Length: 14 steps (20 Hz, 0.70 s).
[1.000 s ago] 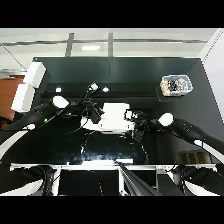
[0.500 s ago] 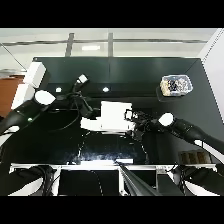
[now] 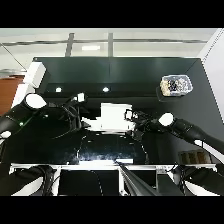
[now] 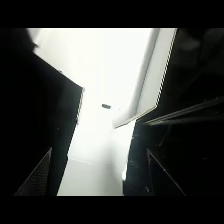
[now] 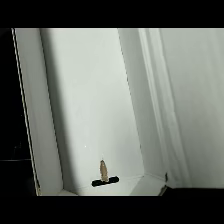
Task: Fold the box and place the chain.
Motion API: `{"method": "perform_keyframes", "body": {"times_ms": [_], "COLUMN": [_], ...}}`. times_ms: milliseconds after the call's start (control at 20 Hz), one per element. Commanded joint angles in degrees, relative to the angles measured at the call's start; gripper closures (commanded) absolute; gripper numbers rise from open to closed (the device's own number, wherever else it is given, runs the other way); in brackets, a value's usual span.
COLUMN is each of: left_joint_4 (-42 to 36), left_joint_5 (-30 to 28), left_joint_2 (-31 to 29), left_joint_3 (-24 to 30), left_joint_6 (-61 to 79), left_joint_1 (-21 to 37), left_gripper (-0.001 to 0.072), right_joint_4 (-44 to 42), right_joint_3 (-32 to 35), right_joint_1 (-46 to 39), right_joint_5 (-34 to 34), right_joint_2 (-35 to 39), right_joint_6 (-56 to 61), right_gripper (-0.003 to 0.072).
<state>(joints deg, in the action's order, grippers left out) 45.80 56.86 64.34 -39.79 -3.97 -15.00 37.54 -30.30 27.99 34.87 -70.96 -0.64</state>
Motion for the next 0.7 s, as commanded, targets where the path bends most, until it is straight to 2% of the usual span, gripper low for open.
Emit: {"method": "perform_keyframes", "body": {"times_ms": [0,150,350,650], "left_joint_4": [0.20,0.07,0.07,-0.37], "left_joint_5": [-4.28,-6.56,-10.14,-10.36], "left_joint_2": [3.41,6.84,7.41,9.99], "left_joint_3": [1.29,1.27,1.27,1.27], "left_joint_6": [7.74,10.21,10.23,10.21], "left_joint_1": [-2.43,-4.92,-7.93,-8.37], "left_gripper": [0.0007,0.0008,0.0008,0.0031], "right_joint_4": [-0.02,-0.02,-0.02,-0.02], "right_joint_3": [0.02,0.02,0.02,0.02], "right_joint_1": [0.04,0.04,0.04,0.04], "right_joint_5": [0.00,0.00,0.00,0.00], "right_joint_2": [-0.02,-0.02,-0.02,-0.02], "right_joint_6": [0.04,0.02,0.02,0.04], "right_gripper": [0.0398,0.0398,0.0398,0.0398]}}
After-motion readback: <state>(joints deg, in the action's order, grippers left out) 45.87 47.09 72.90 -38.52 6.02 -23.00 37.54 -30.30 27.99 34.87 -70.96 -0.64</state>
